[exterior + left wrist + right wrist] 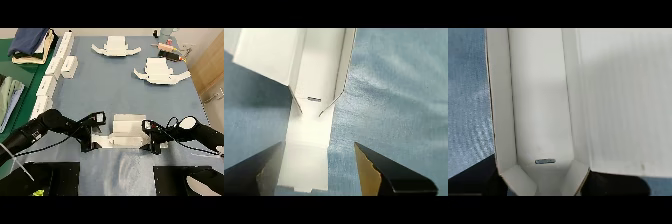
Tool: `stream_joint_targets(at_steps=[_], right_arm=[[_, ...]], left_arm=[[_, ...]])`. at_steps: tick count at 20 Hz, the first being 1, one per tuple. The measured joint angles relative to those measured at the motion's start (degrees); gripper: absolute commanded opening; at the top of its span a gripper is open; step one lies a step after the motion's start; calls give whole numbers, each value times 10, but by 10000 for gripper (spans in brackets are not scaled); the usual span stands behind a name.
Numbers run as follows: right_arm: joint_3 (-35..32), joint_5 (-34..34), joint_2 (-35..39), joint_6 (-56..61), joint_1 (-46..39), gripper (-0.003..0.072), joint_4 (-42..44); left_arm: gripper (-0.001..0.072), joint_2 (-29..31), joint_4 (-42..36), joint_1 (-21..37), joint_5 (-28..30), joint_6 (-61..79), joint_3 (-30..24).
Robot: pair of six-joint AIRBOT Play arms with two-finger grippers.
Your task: Fold the box.
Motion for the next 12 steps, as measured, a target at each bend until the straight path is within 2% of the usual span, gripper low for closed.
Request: stream_joint_targets(at_steps=[4,10,11,12], right_arm=[[0,0,0,0,0,518,0],[0,0,0,0,0,518,0],[0,0,0,0,0,518,0],[0,0,0,0,0,518,0]], left_arm=[[699,-55,-75,0,44,124,-18],[699,-109,-143,-18,88,200,-23],[674,-113,-155,-24,96,209,-23],[538,-117,-170,-30,103,219,-23]])
